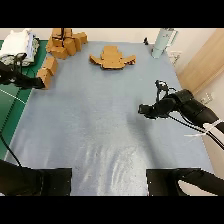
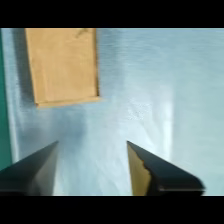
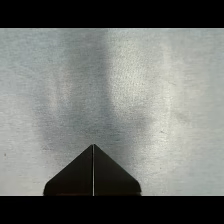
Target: Fold the box.
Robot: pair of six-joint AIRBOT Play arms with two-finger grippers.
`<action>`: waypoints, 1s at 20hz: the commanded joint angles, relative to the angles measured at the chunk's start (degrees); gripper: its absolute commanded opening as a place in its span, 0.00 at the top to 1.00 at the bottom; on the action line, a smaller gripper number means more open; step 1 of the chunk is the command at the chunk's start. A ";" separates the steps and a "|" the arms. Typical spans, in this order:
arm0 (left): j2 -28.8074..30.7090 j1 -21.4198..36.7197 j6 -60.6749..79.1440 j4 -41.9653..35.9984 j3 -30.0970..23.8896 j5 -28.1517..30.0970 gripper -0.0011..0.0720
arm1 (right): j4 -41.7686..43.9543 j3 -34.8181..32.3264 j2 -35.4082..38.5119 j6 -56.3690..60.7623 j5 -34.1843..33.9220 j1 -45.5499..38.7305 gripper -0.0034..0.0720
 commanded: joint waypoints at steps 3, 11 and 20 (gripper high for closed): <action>8.02 -2.58 -0.11 -4.44 3.56 -21.44 0.97 | 2.56 0.72 -1.25 -4.24 -0.09 0.04 0.95; 13.49 -32.20 -10.58 -4.68 -4.07 -19.17 0.98 | 8.87 15.02 -12.68 -14.32 -0.37 2.54 0.95; 13.49 -53.55 -21.73 -4.66 -18.12 -1.62 0.97 | 6.84 17.14 -17.62 -17.59 -1.03 12.79 0.95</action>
